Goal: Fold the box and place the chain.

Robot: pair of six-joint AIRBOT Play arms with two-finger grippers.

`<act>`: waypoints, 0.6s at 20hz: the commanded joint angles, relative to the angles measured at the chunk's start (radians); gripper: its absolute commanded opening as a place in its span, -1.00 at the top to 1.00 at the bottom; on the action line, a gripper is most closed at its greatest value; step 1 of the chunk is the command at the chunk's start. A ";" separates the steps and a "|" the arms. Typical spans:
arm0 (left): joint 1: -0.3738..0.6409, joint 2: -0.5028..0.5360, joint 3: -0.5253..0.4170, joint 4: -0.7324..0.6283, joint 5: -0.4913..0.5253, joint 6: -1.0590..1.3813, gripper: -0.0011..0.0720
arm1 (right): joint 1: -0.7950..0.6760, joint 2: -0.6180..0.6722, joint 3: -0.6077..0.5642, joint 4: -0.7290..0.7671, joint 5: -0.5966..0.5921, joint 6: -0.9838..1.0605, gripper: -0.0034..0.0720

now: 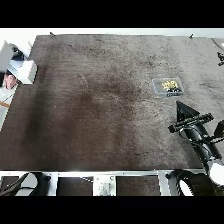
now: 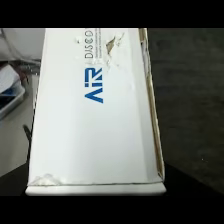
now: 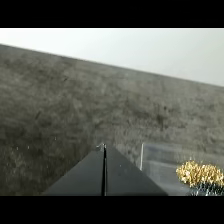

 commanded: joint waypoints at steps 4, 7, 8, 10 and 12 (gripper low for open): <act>0.147 0.054 -0.291 -0.148 0.084 0.236 0.96 | -0.001 0.000 -0.030 0.000 0.004 0.000 0.95; 0.219 -0.026 -0.316 -0.153 0.087 0.270 0.95 | -0.001 0.000 -0.030 0.000 0.003 0.000 0.95; 0.232 -0.065 -0.306 -0.154 0.031 0.299 0.95 | -0.001 0.000 -0.030 0.000 0.003 0.000 0.95; 0.238 -0.148 -0.274 -0.158 -0.018 0.313 0.95 | -0.001 0.000 -0.030 0.000 0.003 0.000 0.95; 0.238 -0.204 -0.247 -0.158 0.003 0.332 0.96 | -0.001 0.000 -0.030 0.000 0.003 0.000 0.95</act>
